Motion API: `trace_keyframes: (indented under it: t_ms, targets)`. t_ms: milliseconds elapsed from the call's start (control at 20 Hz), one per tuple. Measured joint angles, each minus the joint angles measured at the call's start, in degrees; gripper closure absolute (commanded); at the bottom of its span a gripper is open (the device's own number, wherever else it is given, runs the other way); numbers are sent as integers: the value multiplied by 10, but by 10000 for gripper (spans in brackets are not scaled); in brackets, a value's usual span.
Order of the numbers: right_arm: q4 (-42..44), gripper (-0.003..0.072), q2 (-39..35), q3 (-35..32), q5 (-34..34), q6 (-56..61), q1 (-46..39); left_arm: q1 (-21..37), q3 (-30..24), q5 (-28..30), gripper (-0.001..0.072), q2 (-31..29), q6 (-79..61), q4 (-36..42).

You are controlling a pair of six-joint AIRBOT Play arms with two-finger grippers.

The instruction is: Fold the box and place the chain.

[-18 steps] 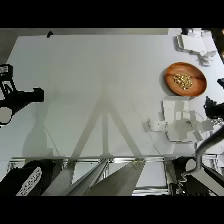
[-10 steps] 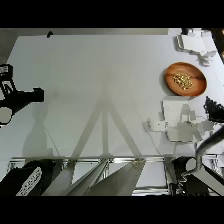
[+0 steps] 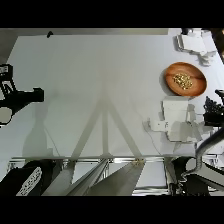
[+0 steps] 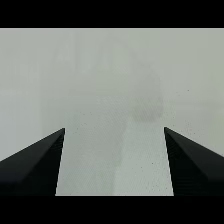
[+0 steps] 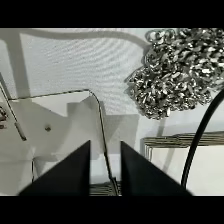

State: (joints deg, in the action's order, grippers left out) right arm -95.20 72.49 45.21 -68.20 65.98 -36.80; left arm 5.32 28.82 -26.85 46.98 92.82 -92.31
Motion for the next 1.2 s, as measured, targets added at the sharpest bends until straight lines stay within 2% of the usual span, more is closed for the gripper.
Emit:
trace_keyframes:
  t_ms: [250, 400, 700, 900, 1100, 1200]
  targets:
    - [7, 678, 10, 0, -1, -25, 3, 0, 0, 0, 15, 0, 0, 0]
    - [40, 679, -9, 0, -17, -62, 25, 0, 0, 0, 15, 0, 0, 0]
    - [210, 680, -95, -10, -21, -144, 121, 0, 0, 0, 15, 0, 0, 0]
    - [351, 680, -163, -62, 42, -198, 178, 0, 0, 0, 15, 0, 0, 0]
    - [532, 680, -197, -163, 150, -294, 233, 0, 0, 0, 15, 0, 0, 0]
    - [583, 680, -203, -204, 208, -323, 268, 0, 0, 0, 15, 0, 0, 0]
